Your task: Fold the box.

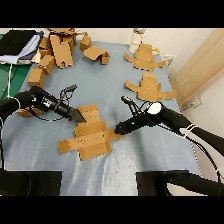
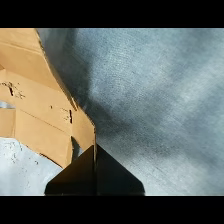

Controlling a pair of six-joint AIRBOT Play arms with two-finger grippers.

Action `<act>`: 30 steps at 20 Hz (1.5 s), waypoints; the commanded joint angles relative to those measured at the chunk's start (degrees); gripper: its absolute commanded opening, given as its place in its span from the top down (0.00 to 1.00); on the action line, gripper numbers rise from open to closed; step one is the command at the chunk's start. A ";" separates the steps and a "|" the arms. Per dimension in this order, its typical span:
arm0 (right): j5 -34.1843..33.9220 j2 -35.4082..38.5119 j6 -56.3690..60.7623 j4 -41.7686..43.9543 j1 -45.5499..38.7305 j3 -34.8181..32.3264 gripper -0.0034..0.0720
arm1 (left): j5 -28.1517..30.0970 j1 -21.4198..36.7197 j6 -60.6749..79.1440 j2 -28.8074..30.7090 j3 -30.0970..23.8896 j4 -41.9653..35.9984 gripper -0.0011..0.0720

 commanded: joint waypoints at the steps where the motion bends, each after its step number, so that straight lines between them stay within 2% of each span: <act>1: -0.79 0.04 0.02 0.02 0.02 0.00 0.95 | -0.04 -0.07 2.12 -0.09 0.00 -0.04 0.89; 2: -1.51 0.04 0.00 0.02 0.02 0.00 0.95 | -0.04 -0.07 3.30 -0.09 0.00 -0.22 0.97; 3: -2.40 0.04 0.02 0.02 0.02 0.00 0.95 | 0.02 -0.07 4.35 -0.07 0.00 -0.74 0.97; 4: -3.80 0.04 0.04 -0.20 -0.07 0.02 0.86 | 0.17 -0.07 5.88 -0.07 0.00 -1.77 0.97; 5: -5.38 0.04 0.94 -1.07 -0.15 0.28 0.72 | 0.24 -0.07 7.72 -0.07 0.04 -3.61 0.97; 6: -7.04 0.04 3.34 -3.04 -0.50 0.87 0.70 | 0.35 -0.07 9.35 -0.02 0.26 -5.73 0.97; 8: -8.90 0.04 7.85 -6.62 -2.71 3.13 0.70 | 0.74 -0.50 12.79 0.13 1.60 -9.94 0.97; 12: -8.87 0.07 14.97 -9.90 -9.75 9.38 0.70 | 3.06 -4.76 16.92 0.17 4.85 -9.75 0.97; 16: -8.87 0.04 20.24 -9.62 -15.56 13.42 0.71 | 4.35 -9.68 21.27 0.17 6.95 -3.45 0.97; 17: -8.87 0.04 20.41 -9.07 -16.13 13.55 0.75 | 4.33 -10.32 22.32 0.17 6.97 -2.67 0.97; 22: -9.05 -0.09 20.41 -8.96 -15.30 13.44 0.75 | 6.97 -13.33 28.65 1.86 7.15 -1.42 0.97; 26: -9.64 -0.44 20.41 -8.96 -15.32 12.24 0.75 | 8.98 -14.67 34.95 4.87 7.13 -6.38 0.97; 30: -10.34 -0.44 20.41 -8.94 -15.32 9.94 0.75 | 15.37 -17.20 36.72 5.92 7.10 -1.86 0.97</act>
